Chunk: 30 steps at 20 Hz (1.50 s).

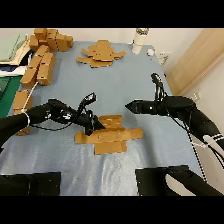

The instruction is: Fold the box.

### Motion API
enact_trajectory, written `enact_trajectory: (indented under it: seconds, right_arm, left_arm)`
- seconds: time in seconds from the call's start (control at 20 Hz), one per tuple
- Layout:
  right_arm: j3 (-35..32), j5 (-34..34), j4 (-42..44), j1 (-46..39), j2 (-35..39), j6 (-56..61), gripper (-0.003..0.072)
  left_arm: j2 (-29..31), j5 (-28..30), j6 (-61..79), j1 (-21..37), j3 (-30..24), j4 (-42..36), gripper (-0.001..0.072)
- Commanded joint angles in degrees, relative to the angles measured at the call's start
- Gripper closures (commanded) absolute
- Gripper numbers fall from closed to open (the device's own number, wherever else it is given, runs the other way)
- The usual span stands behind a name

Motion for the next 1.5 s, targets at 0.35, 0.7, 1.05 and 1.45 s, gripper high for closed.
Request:
enact_trajectory:
  seconds: [0.35, 0.7, 1.05, 1.45]
  right_arm:
    - [0.0, -0.9, -6.1, 0.4, -1.4, 9.4, 0.0683]
    - [0.0, -19.6, -23.0, 0.5, 2.6, 35.4, 0.0684]
    - [-3.6, -17.2, -31.9, 23.9, 9.9, 25.6, 0.0686]
    - [-13.7, -6.8, -73.4, 65.7, 18.2, 37.6, 0.0465]
  left_arm:
    - [-0.6, 1.9, -1.5, 0.0, -0.1, 2.8, 0.0698]
    - [-0.6, -0.3, -1.4, 0.0, -0.1, 2.6, 0.0698]
    - [-0.6, -0.4, -1.4, 0.0, -0.1, 2.6, 0.0698]
    - [-0.6, -0.4, -1.4, 0.0, -0.1, 2.6, 0.0698]
